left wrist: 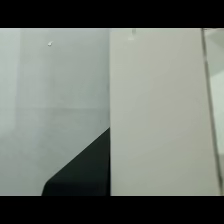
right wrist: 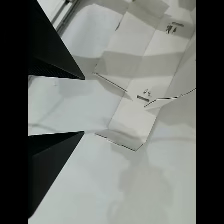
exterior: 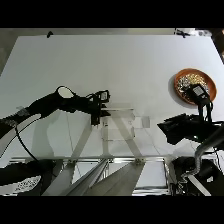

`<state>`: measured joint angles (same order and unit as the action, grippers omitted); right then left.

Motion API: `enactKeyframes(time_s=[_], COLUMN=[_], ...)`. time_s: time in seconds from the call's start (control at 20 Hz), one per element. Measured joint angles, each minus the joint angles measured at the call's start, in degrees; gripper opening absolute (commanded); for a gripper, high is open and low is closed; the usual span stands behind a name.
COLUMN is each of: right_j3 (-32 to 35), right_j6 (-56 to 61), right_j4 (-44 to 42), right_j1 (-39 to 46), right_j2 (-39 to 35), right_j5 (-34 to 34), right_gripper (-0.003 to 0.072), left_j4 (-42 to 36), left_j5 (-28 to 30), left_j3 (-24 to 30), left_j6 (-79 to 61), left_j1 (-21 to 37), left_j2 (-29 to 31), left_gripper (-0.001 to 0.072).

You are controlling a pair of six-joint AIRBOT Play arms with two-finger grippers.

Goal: Fold the box and place the chain.

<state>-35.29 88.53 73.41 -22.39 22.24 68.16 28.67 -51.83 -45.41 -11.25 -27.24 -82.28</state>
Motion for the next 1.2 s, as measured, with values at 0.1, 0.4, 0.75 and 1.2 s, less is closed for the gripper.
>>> enactKeyframes(time_s=[0.1, 0.4, 0.75, 1.2], right_j3=[0.00, 0.04, 0.07, 0.07], right_j6=[0.00, -0.26, -0.66, -0.70], right_j4=[0.02, 0.13, 0.15, 0.13], right_j1=[0.00, 0.00, 0.00, 0.00], right_j2=[0.44, 3.76, 7.61, 8.33], right_j5=[-0.59, -1.20, -2.54, -4.17], right_gripper=[0.0361, 0.0361, 0.0361, 0.0361], left_j4=[-0.52, -1.03, -0.66, -0.42], left_j5=[0.66, 1.25, 1.55, 0.44], left_j3=[0.00, 0.00, 0.00, -1.09], left_j6=[-1.22, -2.60, -3.61, -3.93], left_j1=[-0.15, -0.26, -0.33, -0.33], left_j2=[-0.35, -0.83, -1.05, -3.04], left_gripper=[0.0005, 0.0005, 0.0003, 0.0001])
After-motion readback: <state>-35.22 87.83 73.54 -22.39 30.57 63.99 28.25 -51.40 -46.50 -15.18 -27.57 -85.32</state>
